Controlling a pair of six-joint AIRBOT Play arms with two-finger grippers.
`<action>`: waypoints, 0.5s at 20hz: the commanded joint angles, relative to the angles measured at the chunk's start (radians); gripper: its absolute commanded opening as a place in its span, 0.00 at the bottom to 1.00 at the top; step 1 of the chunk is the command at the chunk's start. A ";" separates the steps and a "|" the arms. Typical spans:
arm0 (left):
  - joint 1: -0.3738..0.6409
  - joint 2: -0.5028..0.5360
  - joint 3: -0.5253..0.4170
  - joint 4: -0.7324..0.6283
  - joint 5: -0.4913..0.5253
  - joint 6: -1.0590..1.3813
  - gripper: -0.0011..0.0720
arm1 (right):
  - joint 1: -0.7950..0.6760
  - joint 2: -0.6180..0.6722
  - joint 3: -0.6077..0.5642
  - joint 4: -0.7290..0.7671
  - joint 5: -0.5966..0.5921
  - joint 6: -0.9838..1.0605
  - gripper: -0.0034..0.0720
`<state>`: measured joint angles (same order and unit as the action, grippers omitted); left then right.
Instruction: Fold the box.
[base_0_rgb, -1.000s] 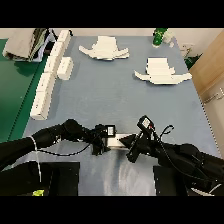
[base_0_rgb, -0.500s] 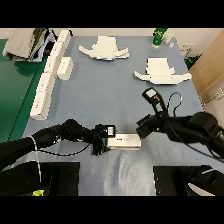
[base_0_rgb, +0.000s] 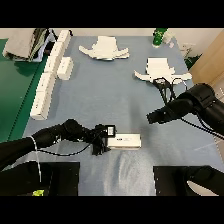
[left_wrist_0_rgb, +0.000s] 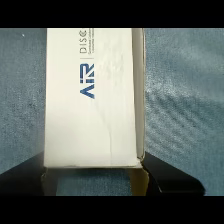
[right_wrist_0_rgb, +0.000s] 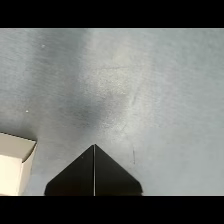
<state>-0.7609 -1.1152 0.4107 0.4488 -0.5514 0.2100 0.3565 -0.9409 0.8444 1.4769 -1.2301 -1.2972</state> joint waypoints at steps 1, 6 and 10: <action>0.000 0.002 0.001 0.000 -0.006 -0.057 0.63 | -0.008 -0.016 0.012 -0.011 -0.035 0.017 0.05; 0.007 0.053 0.001 0.058 -0.005 -0.273 0.63 | -0.008 -0.016 0.012 -0.011 -0.035 0.017 0.05; 0.096 0.169 0.001 0.247 -0.007 -0.491 0.63 | -0.008 -0.016 0.012 -0.011 -0.035 0.017 0.05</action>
<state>-0.7158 -1.0134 0.4103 0.5682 -0.5625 -0.1104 0.3492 -0.9558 0.8555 1.4662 -1.2636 -1.2819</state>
